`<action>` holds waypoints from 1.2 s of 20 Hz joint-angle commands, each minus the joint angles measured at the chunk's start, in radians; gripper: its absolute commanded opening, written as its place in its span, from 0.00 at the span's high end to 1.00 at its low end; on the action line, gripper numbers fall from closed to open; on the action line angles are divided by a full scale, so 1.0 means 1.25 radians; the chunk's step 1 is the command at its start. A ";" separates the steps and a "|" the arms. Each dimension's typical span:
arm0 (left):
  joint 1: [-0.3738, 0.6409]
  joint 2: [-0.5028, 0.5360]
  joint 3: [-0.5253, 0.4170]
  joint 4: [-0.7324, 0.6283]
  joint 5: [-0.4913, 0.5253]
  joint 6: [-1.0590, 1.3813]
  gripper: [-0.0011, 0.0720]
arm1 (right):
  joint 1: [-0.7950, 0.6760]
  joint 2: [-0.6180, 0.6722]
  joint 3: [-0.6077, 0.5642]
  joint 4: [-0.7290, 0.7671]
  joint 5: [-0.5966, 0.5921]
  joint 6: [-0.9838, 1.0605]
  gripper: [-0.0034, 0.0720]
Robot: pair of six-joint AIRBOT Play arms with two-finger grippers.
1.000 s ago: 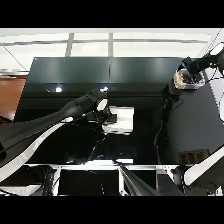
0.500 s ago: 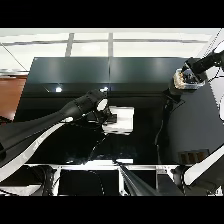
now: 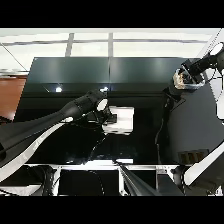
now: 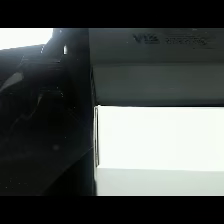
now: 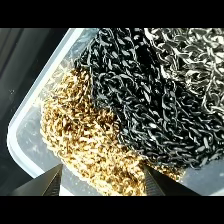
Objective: Fold the box and place the chain.
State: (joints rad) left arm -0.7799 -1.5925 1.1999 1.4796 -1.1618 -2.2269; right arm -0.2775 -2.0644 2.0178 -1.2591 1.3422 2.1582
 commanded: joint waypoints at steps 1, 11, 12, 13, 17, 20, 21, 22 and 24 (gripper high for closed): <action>0.001 0.000 0.000 0.000 0.001 0.001 0.95 | 0.001 -0.004 0.001 0.006 0.004 -0.004 0.23; 0.001 0.000 0.000 0.000 0.001 0.000 0.95 | -0.007 0.028 0.001 0.030 0.025 -0.159 0.94; 0.001 0.000 0.000 0.000 0.001 0.000 0.95 | -0.008 0.048 0.001 0.029 0.023 -0.193 0.94; 0.001 0.000 0.000 0.000 0.001 0.000 0.95 | -0.009 0.070 0.002 0.029 0.021 -0.226 0.94; 0.001 0.000 0.000 0.000 0.001 0.000 0.95 | -0.005 0.202 0.001 0.030 0.004 -0.343 0.94; 0.001 0.000 0.000 0.000 0.001 0.000 0.95 | -0.003 0.325 0.001 0.036 -0.027 -0.378 0.94; 0.001 0.000 0.000 0.000 0.001 0.001 0.95 | -0.004 0.366 0.001 0.044 -0.042 -0.386 0.94; 0.001 0.000 0.000 0.000 0.001 0.000 0.95 | -0.004 0.402 0.001 0.048 -0.056 -0.394 0.94; 0.001 0.000 0.000 0.000 0.001 0.000 0.95 | -0.004 0.472 0.001 0.065 -0.073 -0.415 0.94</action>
